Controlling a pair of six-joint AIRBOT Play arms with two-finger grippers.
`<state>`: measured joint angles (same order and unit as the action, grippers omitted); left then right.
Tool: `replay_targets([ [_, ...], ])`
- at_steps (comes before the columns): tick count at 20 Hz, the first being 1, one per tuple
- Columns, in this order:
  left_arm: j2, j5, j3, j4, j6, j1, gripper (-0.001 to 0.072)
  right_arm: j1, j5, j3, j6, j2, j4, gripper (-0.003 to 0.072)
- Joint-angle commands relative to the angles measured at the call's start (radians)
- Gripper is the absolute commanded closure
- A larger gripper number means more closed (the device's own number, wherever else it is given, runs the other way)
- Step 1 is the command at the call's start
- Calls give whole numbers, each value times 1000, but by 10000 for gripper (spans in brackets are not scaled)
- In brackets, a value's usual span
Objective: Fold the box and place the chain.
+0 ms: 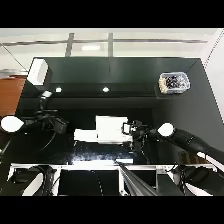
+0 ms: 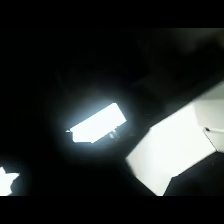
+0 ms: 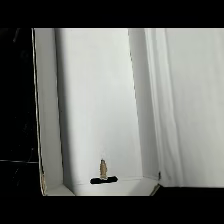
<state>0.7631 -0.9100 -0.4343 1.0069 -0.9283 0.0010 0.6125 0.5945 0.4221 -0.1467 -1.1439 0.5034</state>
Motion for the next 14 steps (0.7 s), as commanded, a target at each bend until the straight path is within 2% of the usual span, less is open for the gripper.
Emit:
replay_targets([
  [1, -5, -50, 48, 10, -261, 150, 679, 1, 0, 1, -1, 0, 0, 158],
  [3, 35, -77, 80, -26, -382, 160, 679, 0, 0, 1, -1, 0, 0, 158],
  [6, 146, -170, 86, -140, -367, 146, 679, 0, 0, 1, -1, 0, 0, 158],
  [11, 343, -153, 86, -270, -236, 37, 678, 0, 0, 1, 0, 0, 0, 158],
  [14, 412, -111, 86, -364, -175, -38, 677, 0, 0, 1, 0, 0, 0, 158],
])
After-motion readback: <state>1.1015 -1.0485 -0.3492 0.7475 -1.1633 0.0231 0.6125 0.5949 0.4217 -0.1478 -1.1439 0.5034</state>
